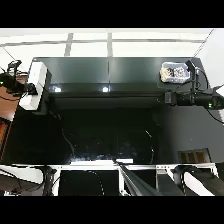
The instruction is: Fold the box and place the chain.
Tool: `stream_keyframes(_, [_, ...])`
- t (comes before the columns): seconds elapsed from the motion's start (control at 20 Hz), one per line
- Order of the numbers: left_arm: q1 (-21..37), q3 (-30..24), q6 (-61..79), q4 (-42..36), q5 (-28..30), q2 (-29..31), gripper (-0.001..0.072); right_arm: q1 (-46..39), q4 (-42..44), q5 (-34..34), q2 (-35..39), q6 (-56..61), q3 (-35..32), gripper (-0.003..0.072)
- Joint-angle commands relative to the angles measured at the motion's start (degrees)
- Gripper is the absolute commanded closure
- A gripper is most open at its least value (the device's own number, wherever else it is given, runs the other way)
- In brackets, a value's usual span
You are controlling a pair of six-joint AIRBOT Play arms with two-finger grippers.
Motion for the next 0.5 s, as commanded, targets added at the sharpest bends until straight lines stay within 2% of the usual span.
stream_keyframes(0.0, [-0.4,5.6,-2.5,1.0,0.9,-2.9,-0.0010,0.0,0.0,-0.5,0.0,0.1,0.0,0.0674])
stream_keyframes(0.1, [-0.4,11.9,-5.1,3.0,-1.6,-2.8,-0.0005,0.0,0.0,-0.5,0.0,0.0,0.0,0.0674])
stream_keyframes(0.25, [-0.9,24.6,-10.8,2.7,-9.4,-2.8,0.0000,0.0,0.0,-1.2,0.0,0.0,-0.1,0.0674])
stream_keyframes(0.3, [-1.3,28.8,-13.8,2.3,-13.4,-2.8,0.0083,0.0,0.0,-2.6,0.0,0.0,-0.3,0.0674])
stream_keyframes(0.35, [-1.8,32.0,-16.1,1.0,-17.9,-2.8,0.0398,0.0,0.0,-4.6,0.0,0.0,-0.7,0.0674])
stream_keyframes(0.4, [-2.5,33.6,-15.9,-2.6,-21.8,-2.3,0.0675,0.0,0.0,-6.7,0.0,0.0,-1.3,0.0674])
stream_keyframes(0.45, [-3.6,32.5,-15.9,-7.3,-23.0,-0.8,0.0682,0.0,0.0,-8.9,0.0,-0.4,-2.0,0.0674])
